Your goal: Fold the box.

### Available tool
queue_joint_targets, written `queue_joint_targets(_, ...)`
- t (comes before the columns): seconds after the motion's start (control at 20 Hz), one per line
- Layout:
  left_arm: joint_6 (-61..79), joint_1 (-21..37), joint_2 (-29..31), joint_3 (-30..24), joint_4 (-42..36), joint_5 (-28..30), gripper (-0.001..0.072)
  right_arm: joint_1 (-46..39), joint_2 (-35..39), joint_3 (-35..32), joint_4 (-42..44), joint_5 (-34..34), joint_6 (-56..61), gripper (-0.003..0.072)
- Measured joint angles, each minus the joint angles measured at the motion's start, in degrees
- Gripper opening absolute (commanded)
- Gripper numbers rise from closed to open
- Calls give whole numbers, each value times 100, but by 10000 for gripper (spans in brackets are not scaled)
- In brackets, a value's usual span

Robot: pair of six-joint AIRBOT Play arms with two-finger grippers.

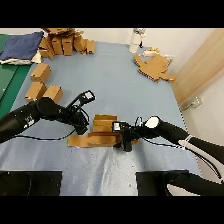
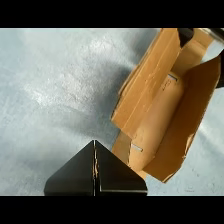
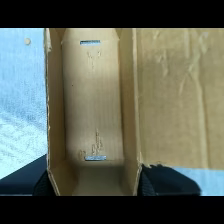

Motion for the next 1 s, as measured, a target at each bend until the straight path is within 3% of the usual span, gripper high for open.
queue_joint_targets(0.25,92,59,52,-116,437,-61,13,0,0,0,-46,-4,-92,581)
queue_joint_targets(0.3,131,48,52,-125,614,-162,75,0,0,0,-50,-4,-105,581)
queue_joint_targets(0.35,177,28,52,-131,793,-310,440,0,0,0,-55,-4,-114,581)
queue_joint_targets(0.4,236,4,57,-133,914,-448,608,0,0,0,-63,-4,-120,581)
queue_joint_targets(0.45,313,-24,57,-140,1025,-553,604,0,0,0,-68,-4,-125,580)
queue_joint_targets(0.5,354,-48,57,-140,1106,-616,498,0,0,0,-70,-4,-127,581)
queue_joint_targets(0.55,398,-68,57,-140,1147,-623,164,0,0,0,-76,-7,-129,581)
queue_joint_targets(0.6,417,-83,57,-142,1167,-616,11,0,0,0,-81,-7,-131,581)
queue_joint_targets(0.85,704,-107,146,-264,1163,-323,9,0,0,0,-85,-9,-133,581)
queue_joint_targets(1.0,1502,-109,560,-835,684,168,11,0,0,0,-87,-9,-133,581)
